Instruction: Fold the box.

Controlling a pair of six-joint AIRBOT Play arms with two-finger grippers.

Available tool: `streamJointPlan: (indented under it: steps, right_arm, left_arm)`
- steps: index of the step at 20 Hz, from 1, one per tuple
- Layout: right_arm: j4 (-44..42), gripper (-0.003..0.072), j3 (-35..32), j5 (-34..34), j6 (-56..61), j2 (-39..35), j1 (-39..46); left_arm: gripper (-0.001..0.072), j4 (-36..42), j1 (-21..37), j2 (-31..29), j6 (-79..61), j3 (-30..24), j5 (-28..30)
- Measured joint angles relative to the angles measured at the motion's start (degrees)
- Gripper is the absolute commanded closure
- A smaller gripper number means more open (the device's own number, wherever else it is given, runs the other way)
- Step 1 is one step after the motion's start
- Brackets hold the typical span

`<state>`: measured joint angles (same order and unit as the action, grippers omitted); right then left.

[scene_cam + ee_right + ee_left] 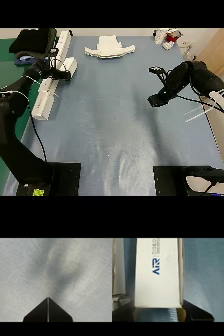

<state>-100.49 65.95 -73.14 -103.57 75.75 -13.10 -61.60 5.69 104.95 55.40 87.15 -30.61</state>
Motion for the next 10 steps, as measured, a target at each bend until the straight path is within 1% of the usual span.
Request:
streamJointPlan:
  steps: [4,10]
  right_arm:
    - [0.0,0.0679,0.0,0.0,0.0,0.0,0.0]
    - [0.0,0.0679,0.0,0.0,0.0,0.0,0.0]
  left_arm:
    - [0.027,-2.6,0.1,2.4,3.6,4.6,-1.7]
    - [0.0269,-4.9,0.0,4.3,5.6,6.8,-3.6]
